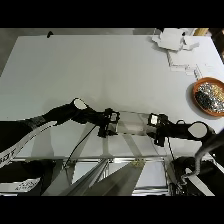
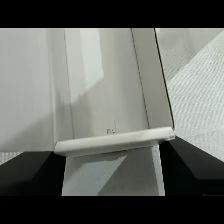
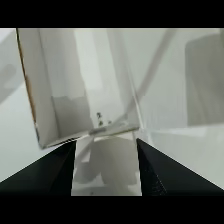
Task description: Fold the box and place the chain.
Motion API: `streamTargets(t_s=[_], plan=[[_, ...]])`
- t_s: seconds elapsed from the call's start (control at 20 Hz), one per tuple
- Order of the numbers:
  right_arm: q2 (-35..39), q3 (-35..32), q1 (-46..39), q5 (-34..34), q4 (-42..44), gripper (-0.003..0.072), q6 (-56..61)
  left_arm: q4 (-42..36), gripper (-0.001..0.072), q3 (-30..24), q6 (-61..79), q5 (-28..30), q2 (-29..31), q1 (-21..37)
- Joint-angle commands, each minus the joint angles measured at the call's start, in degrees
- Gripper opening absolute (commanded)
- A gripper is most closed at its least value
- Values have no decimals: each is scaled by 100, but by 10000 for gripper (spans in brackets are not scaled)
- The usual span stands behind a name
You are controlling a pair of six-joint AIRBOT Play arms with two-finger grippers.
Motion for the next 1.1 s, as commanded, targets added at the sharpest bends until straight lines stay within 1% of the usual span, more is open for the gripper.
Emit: streamTargets(t_s=[0.0, 0.1, 0.15, 0.3, 0.35, 0.4, 0.45, 0.55, 0.6, 0.75, 0.8, 0.9, 1.05], plan=[[684, 0, 4, 295, -717, 420, 1167, 0, 272, 4, -2, 2, 4, 4], [914, 70, 4, 407, -754, 419, 1453, 0, 272, 4, -2, 2, 2, 4], [933, 192, 4, 494, -804, 406, 1611, 0, 272, 4, -2, 2, 4, 4], [929, 763, 4, 640, -940, 404, 2636, 0, 272, 4, -2, 2, 4, 4], [927, 938, 2, 640, -975, 381, 3056, 2, 272, 4, -2, 2, 4, 4], [925, 1091, 2, 640, -1054, 313, 3460, 0, 272, 4, -2, 2, 4, 4], [916, 1217, -83, 662, -1099, 210, 3842, 0, 272, 4, -2, 2, 2, 4], [857, 1311, -562, 767, -1088, 55, 4496, 0, 272, 4, -2, 2, 4, 4], [793, 1316, -925, 876, -1102, 21, 4732, 0, 272, 4, -2, 2, 4, 4], [413, 1316, -1921, 1259, -1292, 21, 5182, 0, 272, 4, -2, 2, 4, 4], [240, 1316, -2111, 1283, -1447, 21, 5421, 0, 272, 4, -2, 0, 4, 4], [-160, 1316, -2271, 1384, -1585, 21, 5888, 0, 272, 4, -2, 2, 2, 4], [-953, 1314, -2299, 1735, -1480, 21, 6314, 0, 272, 4, -2, 2, 2, 4]])
